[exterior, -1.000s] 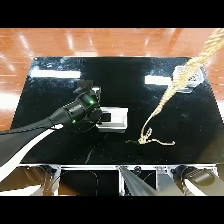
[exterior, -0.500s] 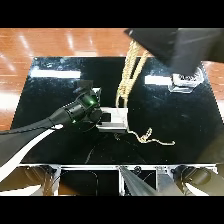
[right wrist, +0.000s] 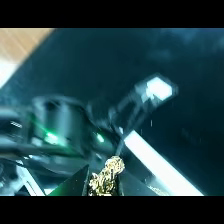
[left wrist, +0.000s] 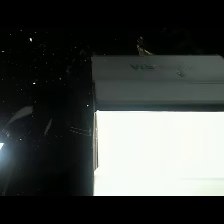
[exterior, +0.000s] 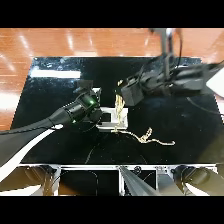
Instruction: Fold the box and place the chain.
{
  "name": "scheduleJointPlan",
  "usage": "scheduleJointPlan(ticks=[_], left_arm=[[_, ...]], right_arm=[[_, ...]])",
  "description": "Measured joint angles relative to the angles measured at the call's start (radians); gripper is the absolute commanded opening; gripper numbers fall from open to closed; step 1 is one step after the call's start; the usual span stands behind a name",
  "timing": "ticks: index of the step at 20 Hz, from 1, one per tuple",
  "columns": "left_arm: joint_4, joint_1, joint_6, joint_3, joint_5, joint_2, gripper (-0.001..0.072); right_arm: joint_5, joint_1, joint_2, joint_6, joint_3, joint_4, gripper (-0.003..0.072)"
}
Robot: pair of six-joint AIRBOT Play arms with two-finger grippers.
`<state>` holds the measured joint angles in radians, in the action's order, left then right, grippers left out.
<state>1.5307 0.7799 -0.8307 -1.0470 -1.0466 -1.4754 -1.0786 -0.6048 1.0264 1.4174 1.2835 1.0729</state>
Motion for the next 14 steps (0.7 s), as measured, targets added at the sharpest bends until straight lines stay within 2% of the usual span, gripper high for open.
scheduleJointPlan(ticks=[5,12,13,14], left_arm=[[0.0,0.0,0.0,0.0,0.0,0.0,0.002],[0.0,0.0,0.0,0.0,0.002,0.0,0.002],[0.0,0.0,0.0,0.0,0.002,0.0,0.002],[0.0,0.0,0.0,0.0,0.002,0.0,0.002]], right_arm=[[0.032,0.0,0.053,0.007,-0.141,-0.015,0.0026],[0.056,0.0,0.16,0.007,-0.183,-0.021,0.0027],[0.052,0.0,0.171,0.007,-0.185,-0.021,0.0052],[0.047,0.0,0.178,0.008,-0.186,-0.022,0.0381]])
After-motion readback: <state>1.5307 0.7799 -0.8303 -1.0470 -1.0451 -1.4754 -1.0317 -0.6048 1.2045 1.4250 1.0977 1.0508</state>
